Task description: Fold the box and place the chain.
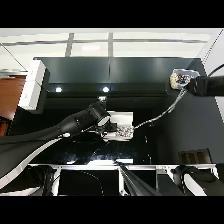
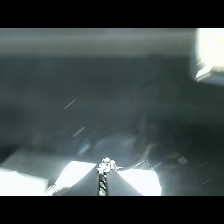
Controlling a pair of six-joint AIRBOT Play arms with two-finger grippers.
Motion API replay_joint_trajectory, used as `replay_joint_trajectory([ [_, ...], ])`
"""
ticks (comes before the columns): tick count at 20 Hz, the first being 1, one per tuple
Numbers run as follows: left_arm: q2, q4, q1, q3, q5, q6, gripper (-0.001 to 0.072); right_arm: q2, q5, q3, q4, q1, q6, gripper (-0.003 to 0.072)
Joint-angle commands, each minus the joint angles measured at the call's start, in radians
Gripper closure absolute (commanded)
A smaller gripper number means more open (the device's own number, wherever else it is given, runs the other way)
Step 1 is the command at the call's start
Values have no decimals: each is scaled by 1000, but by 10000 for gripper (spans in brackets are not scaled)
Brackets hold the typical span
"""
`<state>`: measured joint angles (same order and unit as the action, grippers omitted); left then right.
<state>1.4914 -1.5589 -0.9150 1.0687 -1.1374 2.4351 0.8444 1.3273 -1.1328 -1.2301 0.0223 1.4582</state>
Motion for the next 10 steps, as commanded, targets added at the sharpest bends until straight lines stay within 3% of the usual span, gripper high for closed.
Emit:
replay_joint_trajectory([
  [1,0,0,0,0,-1,0,681,-45,187,14,145,-66,-71,642],
  [5,0,0,0,0,-1,0,681,-45,154,132,221,-240,-68,643],
  [10,0,0,0,0,-1,0,681,-43,-117,282,299,-453,-59,643],
])
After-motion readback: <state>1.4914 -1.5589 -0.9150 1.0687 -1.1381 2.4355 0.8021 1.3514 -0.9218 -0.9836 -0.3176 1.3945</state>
